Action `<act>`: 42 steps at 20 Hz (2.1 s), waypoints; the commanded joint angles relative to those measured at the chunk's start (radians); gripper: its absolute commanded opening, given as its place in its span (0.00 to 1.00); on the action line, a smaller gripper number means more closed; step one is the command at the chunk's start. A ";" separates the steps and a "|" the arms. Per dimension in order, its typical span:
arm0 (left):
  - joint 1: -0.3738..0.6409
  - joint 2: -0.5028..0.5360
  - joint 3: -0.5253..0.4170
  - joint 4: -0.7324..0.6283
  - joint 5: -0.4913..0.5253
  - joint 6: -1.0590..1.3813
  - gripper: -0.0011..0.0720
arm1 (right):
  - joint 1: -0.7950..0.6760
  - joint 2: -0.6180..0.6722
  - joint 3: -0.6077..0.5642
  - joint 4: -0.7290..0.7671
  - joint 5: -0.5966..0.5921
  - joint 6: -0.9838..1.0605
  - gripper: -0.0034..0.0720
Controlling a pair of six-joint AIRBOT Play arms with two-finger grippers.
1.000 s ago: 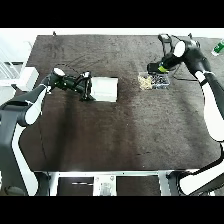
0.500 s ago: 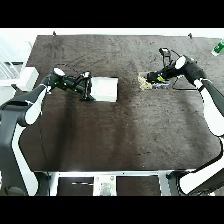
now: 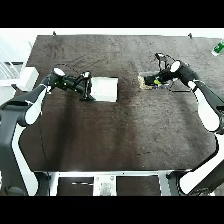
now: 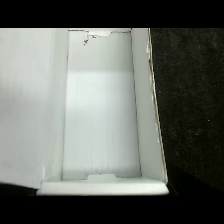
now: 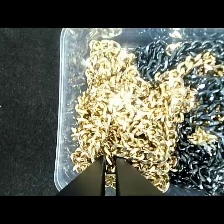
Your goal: Fold the box and place the chain.
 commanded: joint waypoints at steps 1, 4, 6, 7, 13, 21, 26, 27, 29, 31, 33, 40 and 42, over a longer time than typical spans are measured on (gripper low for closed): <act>-0.001 0.000 0.000 0.000 0.000 0.000 0.69 | 0.000 0.004 0.020 0.000 -0.003 -0.002 0.06; -0.001 0.000 0.000 0.000 0.001 0.000 0.69 | -0.001 0.065 0.027 0.000 -0.001 -0.002 0.06; -0.001 0.000 0.000 0.000 0.001 0.001 0.69 | -0.001 0.123 0.027 0.001 0.000 -0.002 0.06; -0.001 0.000 0.000 0.000 0.001 0.000 0.69 | 0.000 0.159 0.027 0.001 0.007 -0.002 0.06; -0.001 0.000 0.000 0.000 0.000 0.001 0.69 | 0.016 0.433 0.042 0.006 0.020 -0.039 0.06; -0.001 0.000 0.000 0.000 0.001 0.001 0.69 | 0.113 0.663 0.069 0.047 -0.041 -0.080 0.06; -0.001 0.000 0.000 0.000 0.001 0.001 0.69 | 0.291 0.666 0.063 0.047 -0.002 -0.095 0.06; -0.001 0.000 0.000 0.000 0.001 0.001 0.69 | 0.327 0.664 0.059 0.046 -0.002 -0.100 0.06; -0.001 0.000 0.000 0.000 0.000 0.001 0.69 | 0.384 0.656 0.052 0.046 -0.005 -0.099 0.06; -0.001 0.000 0.000 0.000 0.000 0.001 0.69 | 0.427 0.643 0.051 0.047 -0.018 -0.098 0.06; -0.001 0.000 0.000 0.000 0.000 0.000 0.69 | 0.463 0.622 0.050 0.047 -0.052 -0.098 0.06; -0.001 0.000 0.000 0.000 0.000 0.000 0.69 | 0.502 0.478 0.050 0.046 -0.106 -0.068 0.06; -0.001 0.000 0.000 0.000 0.000 0.000 0.69 | 0.502 0.452 0.050 0.047 -0.126 -0.068 0.06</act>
